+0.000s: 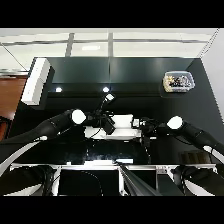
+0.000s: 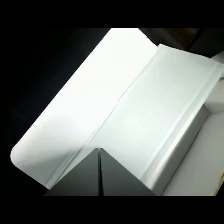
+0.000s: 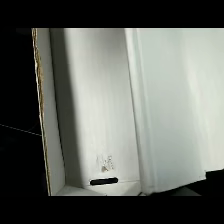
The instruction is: Fold the box and place the chain.
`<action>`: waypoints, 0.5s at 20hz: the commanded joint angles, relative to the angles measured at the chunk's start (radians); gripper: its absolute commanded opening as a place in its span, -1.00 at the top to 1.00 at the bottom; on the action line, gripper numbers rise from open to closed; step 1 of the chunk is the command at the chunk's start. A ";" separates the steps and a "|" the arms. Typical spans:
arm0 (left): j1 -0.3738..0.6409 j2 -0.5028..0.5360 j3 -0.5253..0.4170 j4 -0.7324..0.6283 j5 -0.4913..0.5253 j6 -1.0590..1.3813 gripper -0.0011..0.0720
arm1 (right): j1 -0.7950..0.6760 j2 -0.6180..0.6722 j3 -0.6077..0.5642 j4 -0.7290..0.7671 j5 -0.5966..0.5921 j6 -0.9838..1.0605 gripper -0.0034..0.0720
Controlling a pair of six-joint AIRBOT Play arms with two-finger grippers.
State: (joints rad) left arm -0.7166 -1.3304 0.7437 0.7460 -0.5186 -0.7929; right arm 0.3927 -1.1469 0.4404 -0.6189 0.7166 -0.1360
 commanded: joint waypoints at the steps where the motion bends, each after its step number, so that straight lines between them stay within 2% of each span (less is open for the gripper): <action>1: 0.009 0.022 0.031 0.089 -0.060 -0.002 0.90 | 0.000 0.001 0.001 0.002 -0.003 0.001 0.73; 4: 0.060 0.106 0.034 0.181 -0.087 -0.088 0.90 | 0.000 0.001 0.001 0.002 -0.003 0.001 0.73; 6: 0.115 0.173 0.034 0.236 -0.153 -0.125 0.90 | 0.000 0.001 0.001 0.002 -0.003 0.001 0.73; 9: 0.186 0.261 0.034 0.236 -0.318 -0.114 0.90 | 0.000 0.001 0.001 0.002 -0.003 0.001 0.73; 10: 0.188 0.286 0.034 0.221 -0.414 0.002 0.90 | 0.000 0.001 0.001 0.002 -0.003 0.001 0.73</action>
